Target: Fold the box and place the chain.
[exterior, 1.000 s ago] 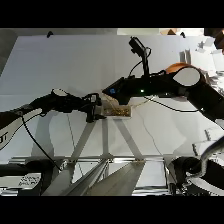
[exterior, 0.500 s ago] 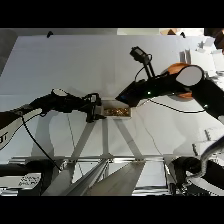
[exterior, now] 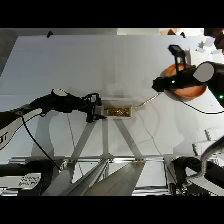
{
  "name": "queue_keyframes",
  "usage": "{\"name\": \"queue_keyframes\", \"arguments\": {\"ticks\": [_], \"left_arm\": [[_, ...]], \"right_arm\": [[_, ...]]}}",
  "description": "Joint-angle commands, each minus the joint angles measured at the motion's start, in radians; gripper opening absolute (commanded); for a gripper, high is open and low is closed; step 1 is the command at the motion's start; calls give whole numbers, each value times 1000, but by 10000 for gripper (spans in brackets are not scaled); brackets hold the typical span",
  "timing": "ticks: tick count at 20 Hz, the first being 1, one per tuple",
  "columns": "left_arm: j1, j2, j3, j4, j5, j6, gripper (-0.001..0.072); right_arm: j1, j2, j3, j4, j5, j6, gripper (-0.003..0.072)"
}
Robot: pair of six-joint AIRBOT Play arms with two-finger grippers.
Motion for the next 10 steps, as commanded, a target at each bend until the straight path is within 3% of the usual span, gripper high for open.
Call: {"name": "queue_keyframes", "arguments": {"ticks": [1, 10], "left_arm": [[0, 0, 0, 0, 0, 0, 391], [0, 0, 0, 0, 0, 0, 391]], "right_arm": [[-27, -34, 0, -206, -31, 236, 433], [-26, -241, -1, -339, -55, 782, 433]]}}
